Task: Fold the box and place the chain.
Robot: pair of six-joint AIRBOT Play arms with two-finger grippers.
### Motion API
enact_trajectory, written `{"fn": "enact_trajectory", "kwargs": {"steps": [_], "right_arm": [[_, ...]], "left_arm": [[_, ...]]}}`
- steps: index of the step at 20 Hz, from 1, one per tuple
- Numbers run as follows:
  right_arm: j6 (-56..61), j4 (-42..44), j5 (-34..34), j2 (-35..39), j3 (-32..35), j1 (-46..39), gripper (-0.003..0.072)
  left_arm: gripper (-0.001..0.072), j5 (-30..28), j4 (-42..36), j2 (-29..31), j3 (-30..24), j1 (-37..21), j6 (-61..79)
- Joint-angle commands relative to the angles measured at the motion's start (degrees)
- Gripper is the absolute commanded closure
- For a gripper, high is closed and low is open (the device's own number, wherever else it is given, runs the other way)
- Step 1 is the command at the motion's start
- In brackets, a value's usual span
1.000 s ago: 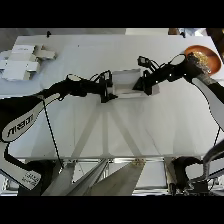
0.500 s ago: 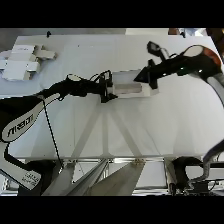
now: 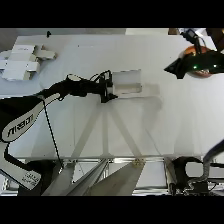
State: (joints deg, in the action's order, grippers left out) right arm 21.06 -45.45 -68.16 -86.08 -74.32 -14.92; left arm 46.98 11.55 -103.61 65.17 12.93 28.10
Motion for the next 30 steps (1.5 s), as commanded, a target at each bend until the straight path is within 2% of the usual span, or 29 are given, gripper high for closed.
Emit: {"fn": "enact_trajectory", "kwargs": {"steps": [1,3,5,8,12,17,27,28,29,30], "right_arm": [[19.50,-8.79,1.44,-3.08,0.24,-3.41,0.0674],[23.47,-11.34,-2.38,-6.62,1.27,-3.10,0.0674],[24.13,-10.10,-4.90,-9.35,3.32,-1.95,0.0674],[23.96,-6.58,-4.44,-11.72,5.86,0.66,0.0677],[23.39,-1.55,-4.00,-14.53,6.03,4.55,0.0679],[22.36,2.23,-3.67,-15.65,6.05,7.56,0.0679],[17.40,11.17,-4.31,-15.04,6.05,7.63,0.0671],[17.11,11.54,-4.13,-14.58,6.05,7.65,0.0646],[17.03,11.96,-4.11,-14.03,6.05,7.63,0.0566],[17.00,12.28,-4.11,-13.57,6.05,7.63,0.0554]], "left_arm": [[0.0329,0.00,0.00,-0.04,-0.02,-0.02,0.02],[0.0329,-0.02,0.00,-0.04,-0.02,-0.02,0.02],[0.0329,-0.02,0.00,-0.04,-0.02,-0.02,0.02],[0.0329,-0.02,0.00,-0.04,-0.02,-0.02,0.02],[0.0329,0.00,0.00,-0.04,-0.02,-0.02,0.00],[0.0329,0.00,0.00,-0.04,-0.02,-0.02,0.00],[0.0329,0.00,0.00,-0.04,-0.02,-0.02,0.00],[0.0329,-0.02,0.00,-0.04,-0.02,-0.02,0.00],[0.0329,0.00,0.00,-0.04,-0.02,-0.02,0.00],[0.0329,0.00,0.00,-0.04,-0.02,-0.02,0.00]]}}
